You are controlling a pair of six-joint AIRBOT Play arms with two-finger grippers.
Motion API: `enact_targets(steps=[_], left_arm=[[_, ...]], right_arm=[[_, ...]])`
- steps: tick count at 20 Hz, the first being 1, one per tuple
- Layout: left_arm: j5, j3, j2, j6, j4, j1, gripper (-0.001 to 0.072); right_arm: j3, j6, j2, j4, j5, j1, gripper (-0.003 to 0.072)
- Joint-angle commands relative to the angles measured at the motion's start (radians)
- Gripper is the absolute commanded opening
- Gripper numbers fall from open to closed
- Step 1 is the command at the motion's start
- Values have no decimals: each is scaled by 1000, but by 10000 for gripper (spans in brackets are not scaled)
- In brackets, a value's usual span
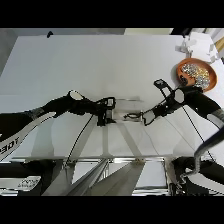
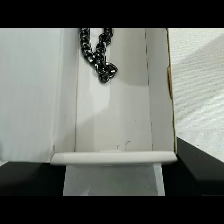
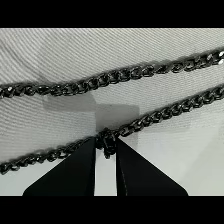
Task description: Fold the box and place the chain.
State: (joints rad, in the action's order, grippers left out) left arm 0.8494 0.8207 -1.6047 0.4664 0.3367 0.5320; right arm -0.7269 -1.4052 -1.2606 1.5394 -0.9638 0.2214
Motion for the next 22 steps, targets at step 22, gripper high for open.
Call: enact_targets(steps=[22], left_arm=[[0, 0, 0, 0, 0, 0, 10]], right_arm=[[0, 27, 127, -134, -23, 4, 20]])
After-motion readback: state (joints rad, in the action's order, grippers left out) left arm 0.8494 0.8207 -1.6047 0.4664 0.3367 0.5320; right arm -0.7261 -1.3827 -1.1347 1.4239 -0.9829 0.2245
